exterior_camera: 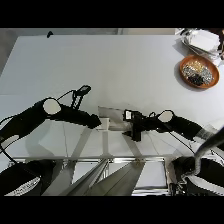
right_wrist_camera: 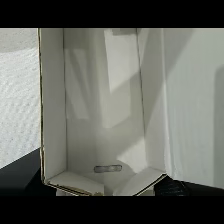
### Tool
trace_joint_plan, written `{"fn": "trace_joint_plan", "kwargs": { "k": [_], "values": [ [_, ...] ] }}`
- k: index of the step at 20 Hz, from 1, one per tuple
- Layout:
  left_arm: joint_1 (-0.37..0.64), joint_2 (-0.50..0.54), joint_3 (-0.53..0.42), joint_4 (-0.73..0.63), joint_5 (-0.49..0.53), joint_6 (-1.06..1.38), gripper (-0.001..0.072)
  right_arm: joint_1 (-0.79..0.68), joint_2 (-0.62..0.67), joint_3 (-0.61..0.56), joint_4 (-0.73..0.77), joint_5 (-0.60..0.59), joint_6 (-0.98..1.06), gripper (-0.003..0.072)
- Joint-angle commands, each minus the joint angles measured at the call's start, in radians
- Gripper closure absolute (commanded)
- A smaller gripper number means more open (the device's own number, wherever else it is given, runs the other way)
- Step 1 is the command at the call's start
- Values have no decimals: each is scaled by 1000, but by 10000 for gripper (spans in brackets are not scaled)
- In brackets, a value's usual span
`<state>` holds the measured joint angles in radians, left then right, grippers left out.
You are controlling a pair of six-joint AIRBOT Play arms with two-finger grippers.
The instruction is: Fold the box and place the chain.
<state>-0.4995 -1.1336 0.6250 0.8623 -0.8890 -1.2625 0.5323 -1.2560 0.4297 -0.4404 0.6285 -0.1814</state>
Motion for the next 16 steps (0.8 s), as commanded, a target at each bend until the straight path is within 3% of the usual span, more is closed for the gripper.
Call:
{"fn": "trace_joint_plan", "kwargs": {
  "k": [1,4,11,16],
  "values": [
    [-46,-9,36,104,18,-129,294,0,1,0,0,0,0,393],
    [-88,-42,82,143,21,-190,253,0,1,0,0,0,0,393],
    [-139,-112,180,262,-31,-365,253,0,1,0,0,0,0,393],
    [-156,-118,192,285,-77,-449,247,0,1,0,0,0,0,393]
  ]
}}
